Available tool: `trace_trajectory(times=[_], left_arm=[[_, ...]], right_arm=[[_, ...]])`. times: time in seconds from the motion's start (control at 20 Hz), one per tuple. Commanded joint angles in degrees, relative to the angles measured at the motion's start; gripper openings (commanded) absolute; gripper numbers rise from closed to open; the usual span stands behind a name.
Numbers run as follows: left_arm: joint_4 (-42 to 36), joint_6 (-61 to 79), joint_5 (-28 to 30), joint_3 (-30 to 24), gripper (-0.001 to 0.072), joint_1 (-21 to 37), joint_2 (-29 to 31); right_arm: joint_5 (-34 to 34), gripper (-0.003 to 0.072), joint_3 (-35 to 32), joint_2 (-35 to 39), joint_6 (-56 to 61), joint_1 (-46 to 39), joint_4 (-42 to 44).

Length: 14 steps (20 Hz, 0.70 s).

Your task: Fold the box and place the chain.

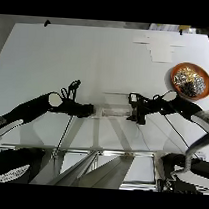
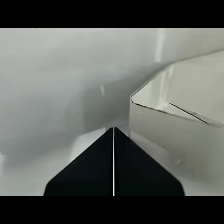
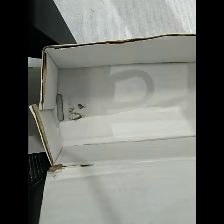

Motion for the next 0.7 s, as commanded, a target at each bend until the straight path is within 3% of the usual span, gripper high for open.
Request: trace_trajectory(times=[0.0,0.15,0.25,0.35,0.65], left_arm=[[-4.42,6.71,-0.76,1.07,0.0006,-0.9,1.75],[-4.39,7.28,-1.09,2.75,0.0034,-0.9,3.39],[-4.42,7.26,-1.73,3.67,0.0206,-0.9,3.54],[-4.39,7.26,-2.21,3.91,0.0282,-0.92,3.52],[-4.48,7.21,-2.01,4.52,0.0283,-3.54,1.33]], right_arm=[[0.02,0.0406,-0.02,0.02,-0.02,0.02,0.0],[0.0,0.0406,-0.02,0.02,-0.04,0.02,0.0],[0.0,0.0406,-0.02,0.02,-0.02,0.02,0.0],[0.02,0.0406,-0.02,0.02,-0.02,0.02,0.0],[0.02,0.0406,-0.02,0.02,-0.02,0.02,0.0]])
